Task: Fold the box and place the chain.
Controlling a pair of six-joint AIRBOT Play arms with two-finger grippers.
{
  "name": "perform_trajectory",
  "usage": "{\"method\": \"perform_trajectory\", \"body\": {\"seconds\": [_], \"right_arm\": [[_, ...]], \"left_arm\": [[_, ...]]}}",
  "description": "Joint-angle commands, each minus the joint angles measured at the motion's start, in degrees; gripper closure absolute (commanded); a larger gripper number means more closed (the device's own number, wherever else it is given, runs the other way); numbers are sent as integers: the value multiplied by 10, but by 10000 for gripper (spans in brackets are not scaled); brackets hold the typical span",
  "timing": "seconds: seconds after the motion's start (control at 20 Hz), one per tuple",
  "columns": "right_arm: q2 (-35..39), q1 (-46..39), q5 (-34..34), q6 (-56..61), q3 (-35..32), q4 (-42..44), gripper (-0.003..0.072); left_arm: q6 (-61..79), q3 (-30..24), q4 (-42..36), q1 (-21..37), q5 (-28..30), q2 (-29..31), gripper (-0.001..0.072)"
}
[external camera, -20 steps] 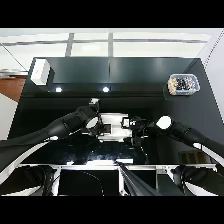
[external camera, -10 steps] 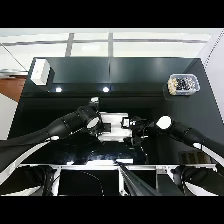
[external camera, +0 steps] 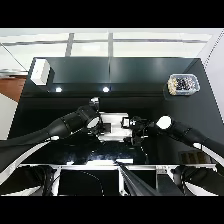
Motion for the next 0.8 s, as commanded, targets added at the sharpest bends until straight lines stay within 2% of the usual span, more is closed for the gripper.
{"method": "perform_trajectory", "body": {"seconds": [0.0,0.4,0.45,0.5,0.6,0.65,0.75], "right_arm": [[0,0,0,0,0,0,151],[0,0,0,0,0,0,151],[0,0,0,0,0,0,151],[0,0,0,0,0,0,151],[0,0,0,0,0,0,151],[0,0,0,0,0,0,152],[0,0,0,0,0,0,150]], "left_arm": [[2,0,0,2,-33,0,408],[2,0,0,2,2,0,419],[2,0,0,2,2,0,436],[2,0,0,2,3,0,490],[2,0,0,2,12,0,648],[3,0,-1,2,18,0,682],[3,0,-2,2,21,0,683]]}}
